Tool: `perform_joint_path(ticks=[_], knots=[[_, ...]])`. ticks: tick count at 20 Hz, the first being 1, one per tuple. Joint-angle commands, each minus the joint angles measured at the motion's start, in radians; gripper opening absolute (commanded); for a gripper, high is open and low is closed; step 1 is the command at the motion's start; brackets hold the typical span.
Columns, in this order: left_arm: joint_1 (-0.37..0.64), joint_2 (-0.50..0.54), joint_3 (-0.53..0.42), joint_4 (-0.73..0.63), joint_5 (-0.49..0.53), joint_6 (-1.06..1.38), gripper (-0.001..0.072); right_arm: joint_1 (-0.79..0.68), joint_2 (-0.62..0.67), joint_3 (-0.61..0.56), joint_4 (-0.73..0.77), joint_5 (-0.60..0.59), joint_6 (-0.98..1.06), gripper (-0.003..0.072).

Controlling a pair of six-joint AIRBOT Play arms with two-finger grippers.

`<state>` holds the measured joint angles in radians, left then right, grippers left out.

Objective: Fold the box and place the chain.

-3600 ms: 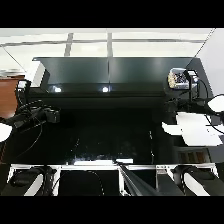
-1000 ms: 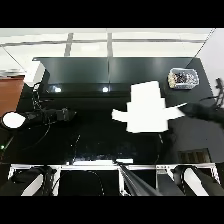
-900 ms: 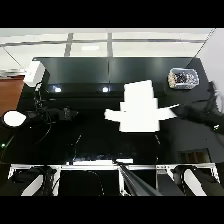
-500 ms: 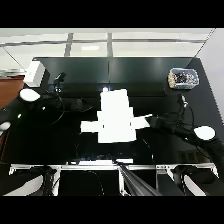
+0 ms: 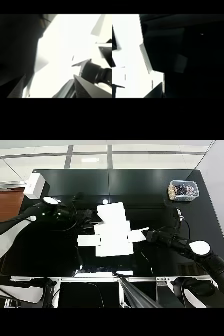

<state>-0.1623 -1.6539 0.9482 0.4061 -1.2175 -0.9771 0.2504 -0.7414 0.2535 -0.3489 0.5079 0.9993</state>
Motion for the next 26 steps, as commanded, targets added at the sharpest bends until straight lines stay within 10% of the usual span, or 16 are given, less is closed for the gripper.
perform_joint_path(ticks=[1, 6, 10, 22, 24, 26], knots=[[-0.026, -0.082, 0.039, -0.087, -0.099, 0.085, 0.0705, 0.004, 0.001, 0.000, 0.000, -0.003, 0.000, 0.0015], [-0.082, -0.153, 0.174, 0.079, -0.276, 0.179, 0.0649, 0.004, 0.001, 0.000, -0.010, 0.007, -0.001, 0.0015], [-0.122, -0.204, 0.290, 0.268, -0.386, 0.215, 0.0348, 0.004, 0.001, 0.000, -0.010, 0.008, -0.001, 0.0015], [-0.092, -0.219, 0.354, 0.169, -0.353, 0.238, 0.0328, 0.004, 0.001, 0.000, -0.026, 0.016, -0.001, 0.0015], [-0.093, -0.226, 0.354, 0.137, -0.367, 0.241, 0.0103, 0.004, 0.000, 0.000, -0.026, 0.017, -0.001, 0.0015], [-0.100, -0.240, 0.354, 0.134, -0.397, 0.241, 0.0101, 0.004, 0.001, 0.000, -0.026, 0.016, -0.001, 0.0016]])
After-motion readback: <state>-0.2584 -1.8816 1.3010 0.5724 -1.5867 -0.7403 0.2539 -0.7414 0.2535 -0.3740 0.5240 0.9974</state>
